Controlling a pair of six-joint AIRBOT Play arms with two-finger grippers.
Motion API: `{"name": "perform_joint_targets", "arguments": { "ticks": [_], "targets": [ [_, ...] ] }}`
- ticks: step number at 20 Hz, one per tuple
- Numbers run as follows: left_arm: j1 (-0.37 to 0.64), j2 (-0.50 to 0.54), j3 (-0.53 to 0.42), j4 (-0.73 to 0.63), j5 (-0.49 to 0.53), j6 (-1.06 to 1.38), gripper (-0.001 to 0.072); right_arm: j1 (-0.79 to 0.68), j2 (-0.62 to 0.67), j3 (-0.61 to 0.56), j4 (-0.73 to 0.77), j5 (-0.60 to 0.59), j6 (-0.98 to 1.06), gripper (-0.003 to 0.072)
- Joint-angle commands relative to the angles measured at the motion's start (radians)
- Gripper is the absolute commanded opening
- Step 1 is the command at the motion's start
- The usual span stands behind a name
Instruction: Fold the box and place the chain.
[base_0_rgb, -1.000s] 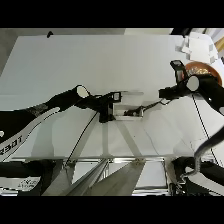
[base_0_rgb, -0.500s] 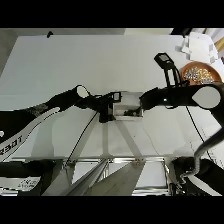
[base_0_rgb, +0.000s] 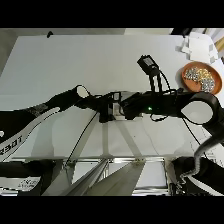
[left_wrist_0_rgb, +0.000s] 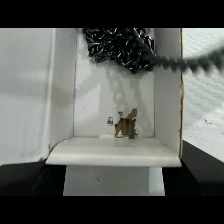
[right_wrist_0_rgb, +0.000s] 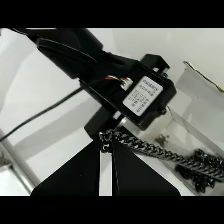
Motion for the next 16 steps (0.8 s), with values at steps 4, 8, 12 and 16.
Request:
{"name": "perform_joint_targets", "arguments": {
  "ticks": [4,8,12,16],
  "targets": [
    [0.001,0.0,0.0,0.0,0.0,0.0,0.0017,0.02,-0.086,-0.04,-0.122,-0.051,0.141,0.0008],
    [0.001,0.0,0.0,0.0,0.0,0.0,0.0017,0.02,-0.2,-0.059,-0.165,-0.085,0.196,0.0009],
    [0.001,0.0,0.0,0.0,0.0,0.0,0.0017,0.019,-0.274,-0.059,-0.164,-0.111,0.214,0.0013],
    [0.001,0.0,0.0,0.0,0.0,0.0,0.0017,0.013,-0.277,-0.058,-0.164,-0.107,0.214,0.0204]
  ]
}}
